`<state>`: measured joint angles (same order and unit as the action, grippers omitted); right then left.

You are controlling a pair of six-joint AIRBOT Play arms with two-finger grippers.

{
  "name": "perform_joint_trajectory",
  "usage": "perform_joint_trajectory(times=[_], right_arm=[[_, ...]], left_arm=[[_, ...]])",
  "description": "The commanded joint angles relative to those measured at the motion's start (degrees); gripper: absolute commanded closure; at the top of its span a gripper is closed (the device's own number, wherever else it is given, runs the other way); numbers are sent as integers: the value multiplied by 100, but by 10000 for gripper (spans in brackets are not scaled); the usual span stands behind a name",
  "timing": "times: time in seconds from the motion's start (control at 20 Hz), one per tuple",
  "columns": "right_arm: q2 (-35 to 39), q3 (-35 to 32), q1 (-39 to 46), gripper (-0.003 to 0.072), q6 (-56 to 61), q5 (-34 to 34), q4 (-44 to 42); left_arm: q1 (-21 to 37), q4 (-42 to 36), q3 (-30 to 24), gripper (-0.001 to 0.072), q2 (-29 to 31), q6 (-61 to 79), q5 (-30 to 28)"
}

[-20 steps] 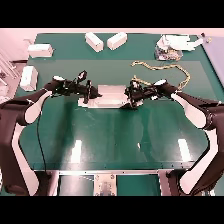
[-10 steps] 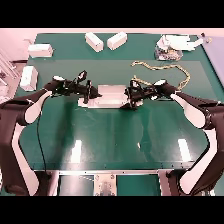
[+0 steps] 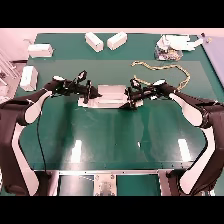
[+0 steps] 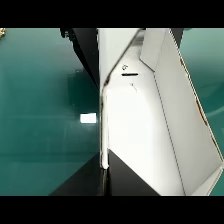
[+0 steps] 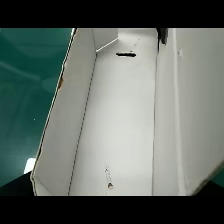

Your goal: Fold the box and place the chain.

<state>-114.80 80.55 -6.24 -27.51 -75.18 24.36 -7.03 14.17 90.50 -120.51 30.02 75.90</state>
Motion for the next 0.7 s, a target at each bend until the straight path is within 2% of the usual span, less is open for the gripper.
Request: perform_joint_trajectory(times=[0.0,0.65], right_arm=[[-15,15,4,31,11,-39,-13],[-15,68,4,46,-162,-9,-17]], left_arm=[[4,2,4,689,4,2,-2],[4,2,4,689,4,0,-2]])
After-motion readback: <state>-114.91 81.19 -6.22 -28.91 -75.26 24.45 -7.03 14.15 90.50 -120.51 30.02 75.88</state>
